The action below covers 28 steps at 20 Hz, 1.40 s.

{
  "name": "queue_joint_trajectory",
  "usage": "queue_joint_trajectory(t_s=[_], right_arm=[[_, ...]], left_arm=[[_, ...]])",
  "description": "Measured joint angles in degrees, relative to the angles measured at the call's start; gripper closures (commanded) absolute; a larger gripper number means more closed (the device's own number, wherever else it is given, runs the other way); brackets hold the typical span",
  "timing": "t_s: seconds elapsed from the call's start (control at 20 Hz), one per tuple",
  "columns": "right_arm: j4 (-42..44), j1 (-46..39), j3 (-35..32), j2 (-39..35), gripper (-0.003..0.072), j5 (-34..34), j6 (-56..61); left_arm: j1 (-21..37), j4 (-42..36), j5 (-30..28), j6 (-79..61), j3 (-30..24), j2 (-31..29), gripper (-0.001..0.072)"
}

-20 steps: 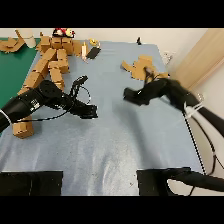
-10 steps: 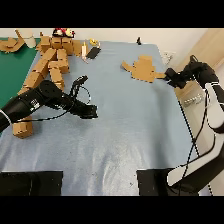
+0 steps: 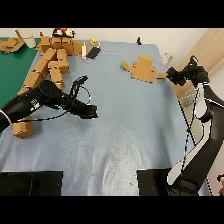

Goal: Fold the box.

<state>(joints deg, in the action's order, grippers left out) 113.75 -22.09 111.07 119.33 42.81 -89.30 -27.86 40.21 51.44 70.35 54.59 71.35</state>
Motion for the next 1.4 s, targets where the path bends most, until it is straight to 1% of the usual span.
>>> queue_joint_trajectory(t_s=[0.4, 0.7, 0.75, 0.8, 0.9, 0.95, 1.05, 1.1, 1.4], right_arm=[[0.37, 1.7, 1.88, 2.03, 0.0349, -6.32, -2.36], [-0.09, 2.23, 2.01, 3.39, 0.0357, -7.69, -2.75], [-0.15, 2.23, 2.03, 3.45, 0.0374, -8.0, -2.8], [-0.22, 2.25, 2.03, 3.54, 0.0461, -8.09, -2.84], [-0.22, 2.36, 2.03, 3.69, 0.0491, -7.93, -2.86], [-0.2, 2.45, 2.05, 3.72, 0.0545, -7.91, -2.89], [0.07, 2.47, 2.27, 3.76, 0.055, -7.39, -2.89], [0.26, 2.47, 2.51, 3.76, 0.0672, -7.19, -2.91], [0.74, 3.06, 4.72, 2.71, 0.0686, -2.25, -3.39]], left_arm=[[0.0, 0.0, 0.0, 0.0, 0.0, 0.0, 0.0699], [0.0, 0.0, 0.0, 0.0, 0.0, 0.0, 0.0699], [0.0, 0.0, 0.0, 0.0, 0.0, 0.0, 0.0699], [0.0, 0.0, 0.0, 0.0, 0.0, 0.0, 0.0699], [0.0, 0.0, 0.0, 0.0, 0.0, 0.0, 0.0699], [0.0, 0.0, 0.0, 0.0, 0.0, 0.0, 0.0699], [0.0, 0.0, 0.0, 0.0, 0.0, 0.0, 0.0699], [0.0, 0.0, 0.02, 0.0, 0.0, 0.0, 0.0699], [0.0, 0.02, 0.0, 0.0, 0.0, 0.0, 0.0699]])
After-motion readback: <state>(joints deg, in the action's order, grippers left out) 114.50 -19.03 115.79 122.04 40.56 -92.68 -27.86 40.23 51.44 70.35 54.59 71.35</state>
